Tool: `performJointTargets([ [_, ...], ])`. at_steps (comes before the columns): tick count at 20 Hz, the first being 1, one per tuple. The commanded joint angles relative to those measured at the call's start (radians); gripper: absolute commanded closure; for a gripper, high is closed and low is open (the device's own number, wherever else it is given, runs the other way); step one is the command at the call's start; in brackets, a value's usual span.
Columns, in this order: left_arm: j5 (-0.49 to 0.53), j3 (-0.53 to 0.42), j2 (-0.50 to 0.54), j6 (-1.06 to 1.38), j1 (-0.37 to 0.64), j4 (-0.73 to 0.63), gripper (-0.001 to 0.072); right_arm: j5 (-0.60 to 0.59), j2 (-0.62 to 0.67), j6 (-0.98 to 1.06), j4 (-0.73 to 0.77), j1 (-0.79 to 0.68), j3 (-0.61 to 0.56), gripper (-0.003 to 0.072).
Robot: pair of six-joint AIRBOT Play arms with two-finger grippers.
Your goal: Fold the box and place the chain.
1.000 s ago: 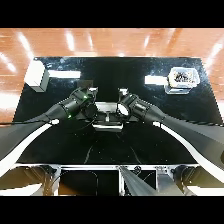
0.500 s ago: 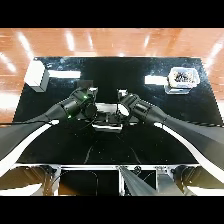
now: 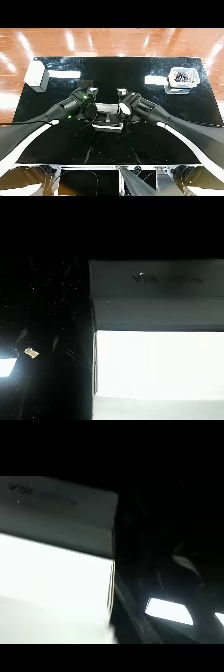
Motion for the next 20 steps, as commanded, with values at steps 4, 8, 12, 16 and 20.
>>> performJointTargets([
  [4,0.005,0.000,0.000,-0.004,0.000,-0.005,0.0683,0.165,0.261,-0.161,-0.034,0.002,-0.001,0.0100],
  [8,0.005,0.000,0.000,-0.004,0.000,-0.007,0.0683,0.278,0.488,-0.095,-0.344,-0.024,-0.001,0.0100],
  [12,0.007,0.000,0.000,-0.015,0.000,-0.008,0.0683,0.131,0.516,-0.101,-0.451,-0.382,-0.001,0.0100],
  [16,0.006,0.000,0.000,-0.018,0.000,-0.007,0.0683,-0.193,0.386,-0.255,-0.161,-0.808,0.005,0.0101],
  [20,0.007,0.000,0.000,-0.018,0.000,-0.003,0.0683,-0.254,0.122,-0.330,-0.079,-0.993,0.137,0.0101],
])
